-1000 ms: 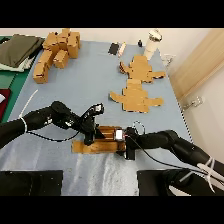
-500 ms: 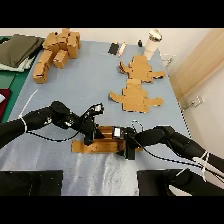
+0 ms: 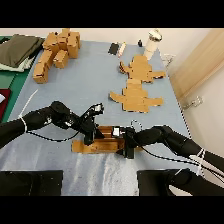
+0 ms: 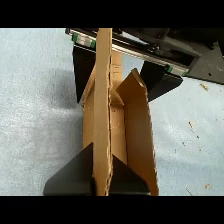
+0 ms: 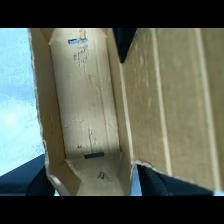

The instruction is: Fold the box.

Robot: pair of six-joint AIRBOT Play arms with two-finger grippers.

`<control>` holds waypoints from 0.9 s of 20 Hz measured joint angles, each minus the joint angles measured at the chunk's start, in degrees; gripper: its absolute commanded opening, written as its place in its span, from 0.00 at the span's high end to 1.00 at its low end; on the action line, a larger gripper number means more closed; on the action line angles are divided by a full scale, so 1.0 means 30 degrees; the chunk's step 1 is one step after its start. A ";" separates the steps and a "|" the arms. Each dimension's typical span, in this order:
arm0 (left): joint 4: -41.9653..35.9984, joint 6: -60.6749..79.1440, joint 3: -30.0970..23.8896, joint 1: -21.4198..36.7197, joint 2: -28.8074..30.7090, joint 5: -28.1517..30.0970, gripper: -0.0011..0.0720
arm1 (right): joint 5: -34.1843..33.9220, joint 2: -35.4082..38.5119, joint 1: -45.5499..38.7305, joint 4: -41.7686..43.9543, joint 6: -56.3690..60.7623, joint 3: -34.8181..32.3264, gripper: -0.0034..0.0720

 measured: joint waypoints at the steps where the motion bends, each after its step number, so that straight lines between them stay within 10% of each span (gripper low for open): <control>1: 0.0000 0.0007 0.0000 0.0000 0.0000 0.0000 0.97 | 0.0044 -0.0073 0.0007 0.0066 0.0000 0.0007 0.10; 8: 0.0000 0.0007 0.0000 0.0000 0.0000 -0.0007 0.97 | -0.0146 -0.0240 0.0000 0.0240 0.0000 -0.0073 0.29; 18: 0.0007 0.0007 0.0000 0.0000 0.0000 -0.0015 0.97 | -0.0277 -0.0284 0.0000 0.0270 -0.0015 -0.0131 0.30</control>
